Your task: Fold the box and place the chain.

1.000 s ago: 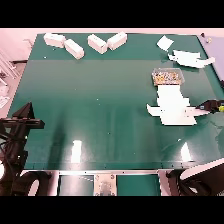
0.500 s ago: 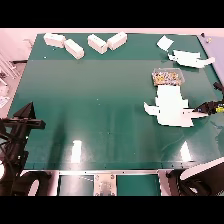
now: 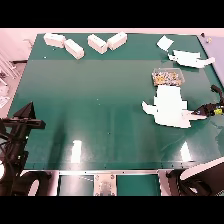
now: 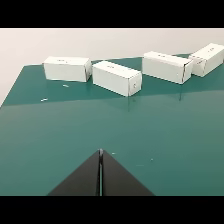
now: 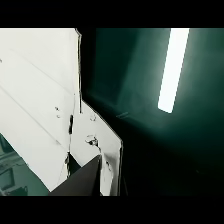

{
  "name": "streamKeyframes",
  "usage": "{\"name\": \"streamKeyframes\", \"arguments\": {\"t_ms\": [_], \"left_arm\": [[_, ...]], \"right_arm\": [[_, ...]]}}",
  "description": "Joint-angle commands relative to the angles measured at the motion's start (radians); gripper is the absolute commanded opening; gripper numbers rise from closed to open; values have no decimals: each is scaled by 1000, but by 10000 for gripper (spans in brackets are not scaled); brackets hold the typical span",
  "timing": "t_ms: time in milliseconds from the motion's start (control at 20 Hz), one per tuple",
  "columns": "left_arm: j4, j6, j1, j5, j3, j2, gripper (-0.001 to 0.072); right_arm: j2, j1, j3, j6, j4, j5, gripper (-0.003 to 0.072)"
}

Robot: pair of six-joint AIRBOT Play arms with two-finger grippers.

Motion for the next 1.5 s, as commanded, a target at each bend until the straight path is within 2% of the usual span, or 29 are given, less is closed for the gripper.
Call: {"name": "streamKeyframes", "arguments": {"t_ms": [0,100,300,500,1050,1450], "left_arm": [[0,0,0,0,0,0,19],[0,0,0,0,0,0,19],[0,1,0,0,0,0,19],[0,1,0,1,0,0,19],[0,1,0,0,0,0,19],[0,0,0,0,0,0,19]], "right_arm": [[-1,1,-39,-5,29,-3,136],[-1,2,-49,-6,78,-3,3],[0,12,-48,-5,105,2,2],[4,23,-47,32,154,77,1],[102,56,-5,84,153,76,-1],[143,175,-4,159,119,76,-1]]}}
